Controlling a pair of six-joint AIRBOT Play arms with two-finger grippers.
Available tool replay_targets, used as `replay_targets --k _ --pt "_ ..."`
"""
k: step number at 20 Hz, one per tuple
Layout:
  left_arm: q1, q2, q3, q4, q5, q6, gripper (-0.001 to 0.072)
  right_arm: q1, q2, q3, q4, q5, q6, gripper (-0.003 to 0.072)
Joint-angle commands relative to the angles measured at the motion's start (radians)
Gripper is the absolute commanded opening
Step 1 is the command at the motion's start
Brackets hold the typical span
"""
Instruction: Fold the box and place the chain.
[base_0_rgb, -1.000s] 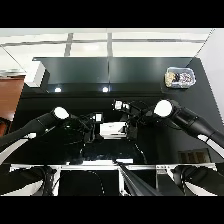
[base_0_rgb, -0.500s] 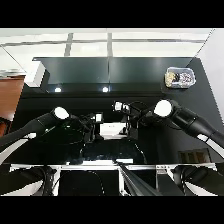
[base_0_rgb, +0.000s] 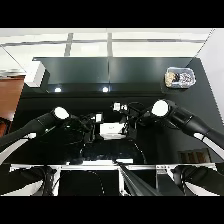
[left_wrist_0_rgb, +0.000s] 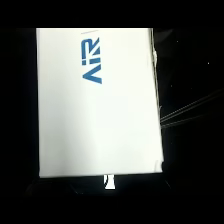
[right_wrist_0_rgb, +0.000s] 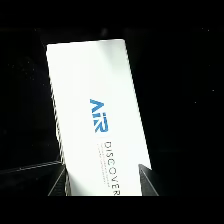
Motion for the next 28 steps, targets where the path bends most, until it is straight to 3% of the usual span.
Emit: replay_targets --k 1,6,11,12,13,14,22,28 --pt "0.000 0.000 0.001 0.000 0.002 0.000 0.0352 0.002 -0.003 -0.001 -0.002 0.002 0.001 0.0492" --pt "0.000 0.000 0.001 0.000 0.002 0.000 0.0351 -0.022 0.031 0.022 -0.001 0.043 0.114 0.0493" --pt "0.000 0.000 0.001 0.000 0.002 0.000 0.0352 -0.152 0.102 0.029 -0.001 0.272 0.414 0.0489" --pt "0.000 0.000 0.001 0.000 0.002 0.000 0.0352 -0.180 0.102 0.028 -0.006 0.293 0.451 0.0434" --pt "0.000 0.000 0.001 0.000 0.002 0.000 0.0352 -0.200 0.102 0.028 -0.008 0.292 0.486 0.0156" --pt "0.000 0.000 0.001 0.000 0.002 0.000 0.0352 -0.211 0.102 0.028 0.000 0.278 0.509 0.0011" --pt "0.000 0.000 0.001 0.000 0.002 0.000 0.0352 -0.211 -0.002 -0.084 0.513 0.229 0.546 0.0011" --pt "0.000 0.000 0.001 0.000 0.002 0.000 0.0352 -0.204 -0.063 -0.154 0.533 0.192 0.546 0.0011"
